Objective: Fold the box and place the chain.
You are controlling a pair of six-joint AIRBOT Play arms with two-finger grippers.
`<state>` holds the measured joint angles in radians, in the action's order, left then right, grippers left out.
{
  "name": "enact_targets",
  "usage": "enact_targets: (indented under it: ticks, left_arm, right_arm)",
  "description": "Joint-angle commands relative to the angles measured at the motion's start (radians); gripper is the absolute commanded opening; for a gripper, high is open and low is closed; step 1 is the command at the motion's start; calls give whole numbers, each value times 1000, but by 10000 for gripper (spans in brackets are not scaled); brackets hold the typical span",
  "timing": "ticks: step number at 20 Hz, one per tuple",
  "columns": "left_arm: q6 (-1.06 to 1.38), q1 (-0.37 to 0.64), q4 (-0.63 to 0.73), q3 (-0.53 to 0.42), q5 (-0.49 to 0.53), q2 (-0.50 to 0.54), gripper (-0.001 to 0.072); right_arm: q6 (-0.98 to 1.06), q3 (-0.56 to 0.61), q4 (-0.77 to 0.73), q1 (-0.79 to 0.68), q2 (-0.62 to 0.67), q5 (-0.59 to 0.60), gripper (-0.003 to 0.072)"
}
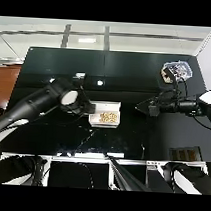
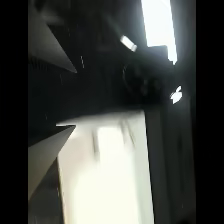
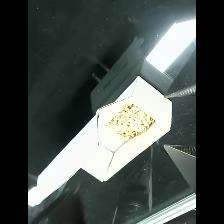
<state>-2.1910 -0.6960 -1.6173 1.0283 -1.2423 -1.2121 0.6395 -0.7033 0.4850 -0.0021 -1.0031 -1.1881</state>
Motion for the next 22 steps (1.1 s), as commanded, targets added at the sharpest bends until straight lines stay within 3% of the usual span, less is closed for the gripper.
enact_targets:
  ticks: [1, 4, 8, 11, 14, 17, 18, 19, 22]
  left_arm:
    - [59, 109, -84, -106, -88, 147, 401]
    - [142, 291, 41, -274, 0, 273, 401]
    - [439, 455, 385, -449, 214, 383, 401]
    - [787, 536, 629, -503, 280, 401, 401]
    - [1250, 616, 878, -515, 270, 385, 401]
    - [1581, 610, 911, -515, 249, 335, 401]
    - [1706, 597, 912, -515, 243, 315, 458]
    - [1845, 570, 912, -515, 247, 292, 720]
    - [2185, 463, 911, -515, 253, 225, 712]
  right_arm:
    - [0, 0, 0, 0, 1, 16, 346]
    - [0, 0, 37, 0, 1, 35, 346]
    - [0, 0, 69, 0, 1, 56, 346]
    - [0, 0, 69, 0, 1, 77, 346]
    - [0, 0, 69, 0, 1, 77, 346]
    - [0, 0, 69, 0, 1, 75, 346]
    - [0, 0, 69, 0, 1, 75, 346]
    - [0, 0, 69, 0, 1, 76, 346]
    - [0, 0, 68, 0, 1, 74, 346]
